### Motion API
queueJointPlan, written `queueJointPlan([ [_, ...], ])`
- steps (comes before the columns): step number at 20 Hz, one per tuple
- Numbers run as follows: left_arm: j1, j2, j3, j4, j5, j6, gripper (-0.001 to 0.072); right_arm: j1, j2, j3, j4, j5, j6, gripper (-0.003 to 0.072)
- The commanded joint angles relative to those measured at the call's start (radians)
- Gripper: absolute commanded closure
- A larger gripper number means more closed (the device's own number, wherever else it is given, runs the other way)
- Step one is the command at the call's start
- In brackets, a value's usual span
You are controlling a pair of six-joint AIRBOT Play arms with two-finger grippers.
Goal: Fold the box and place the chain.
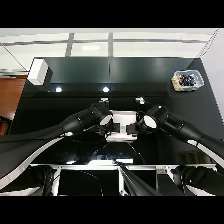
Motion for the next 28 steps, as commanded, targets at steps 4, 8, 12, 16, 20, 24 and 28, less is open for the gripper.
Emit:
queueJointPlan([
  [4, 0.001, 0.0, 0.0, 0.002, 0.0, 0.0, 0.0683, 0.014, -0.027, 0.002, -0.002, 0.001, 0.029, 0.0315],
  [8, 0.001, 0.0, 0.0, 0.002, 0.0, 0.0, 0.0684, 0.03, -0.036, 0.002, 0.005, -0.029, 0.04, 0.0315],
  [12, 0.001, 0.0, 0.0, 0.002, 0.0, 0.0, 0.0683, 0.032, -0.036, 0.002, 0.005, -0.036, 0.055, 0.0321],
  [16, 0.001, 0.0, 0.0, 0.001, 0.0, 0.0, 0.0683, 0.032, -0.036, 0.002, 0.005, -0.041, 0.056, 0.0547],
  [20, 0.001, 0.0, 0.0, 0.002, 0.0, 0.0, 0.0683, 0.033, -0.036, 0.002, 0.021, -0.081, 0.058, 0.0675],
  [24, 0.001, 0.0, 0.0, 0.002, 0.001, 0.0, 0.0683, 0.032, -0.036, 0.002, 0.02, -0.08, 0.058, 0.067],
  [28, 0.001, 0.0, 0.0, 0.002, 0.001, 0.0, 0.0684, 0.03, -0.036, 0.002, 0.019, -0.075, 0.057, 0.0438],
])
